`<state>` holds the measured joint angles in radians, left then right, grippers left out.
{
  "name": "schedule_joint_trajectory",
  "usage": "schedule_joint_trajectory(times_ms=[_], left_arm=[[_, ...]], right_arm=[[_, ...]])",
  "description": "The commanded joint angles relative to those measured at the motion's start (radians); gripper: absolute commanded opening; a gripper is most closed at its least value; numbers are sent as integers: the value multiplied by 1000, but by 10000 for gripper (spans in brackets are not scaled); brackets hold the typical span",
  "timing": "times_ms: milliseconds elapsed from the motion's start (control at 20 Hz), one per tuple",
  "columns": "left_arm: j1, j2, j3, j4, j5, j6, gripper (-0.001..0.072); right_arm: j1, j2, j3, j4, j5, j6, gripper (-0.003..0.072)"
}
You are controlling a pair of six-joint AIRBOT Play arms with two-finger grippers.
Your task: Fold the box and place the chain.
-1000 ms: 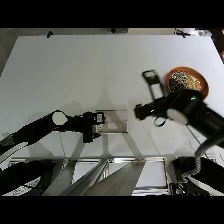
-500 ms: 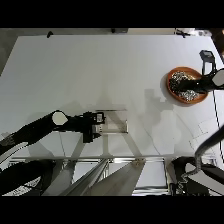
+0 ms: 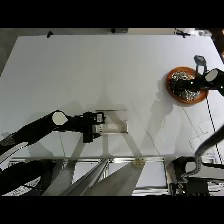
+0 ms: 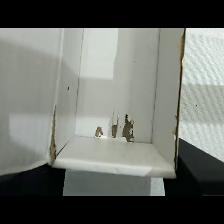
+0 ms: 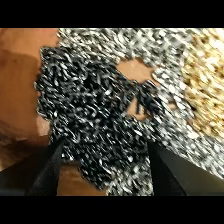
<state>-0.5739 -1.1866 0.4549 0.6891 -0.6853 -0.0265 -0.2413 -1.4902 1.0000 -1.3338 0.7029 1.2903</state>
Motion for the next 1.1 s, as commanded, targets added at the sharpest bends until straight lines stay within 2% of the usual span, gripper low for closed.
schedule_joint_trajectory(times_ms=[0,150,250,400,450,750,1050], left_arm=[[0,0,0,0,0,0,155],[0,0,0,0,0,0,155],[0,0,0,0,0,0,155],[0,0,0,0,0,0,155],[0,0,0,0,0,0,155],[0,0,0,0,0,0,155],[0,0,0,0,0,0,155]], right_arm=[[-3,-28,8,58,-18,-43,532],[8,-63,8,60,8,-43,491],[26,-77,8,59,27,-43,353],[45,-51,8,60,34,-40,64],[45,-37,8,63,32,-38,16],[45,135,8,55,80,-39,15],[45,388,8,51,290,-43,15]])
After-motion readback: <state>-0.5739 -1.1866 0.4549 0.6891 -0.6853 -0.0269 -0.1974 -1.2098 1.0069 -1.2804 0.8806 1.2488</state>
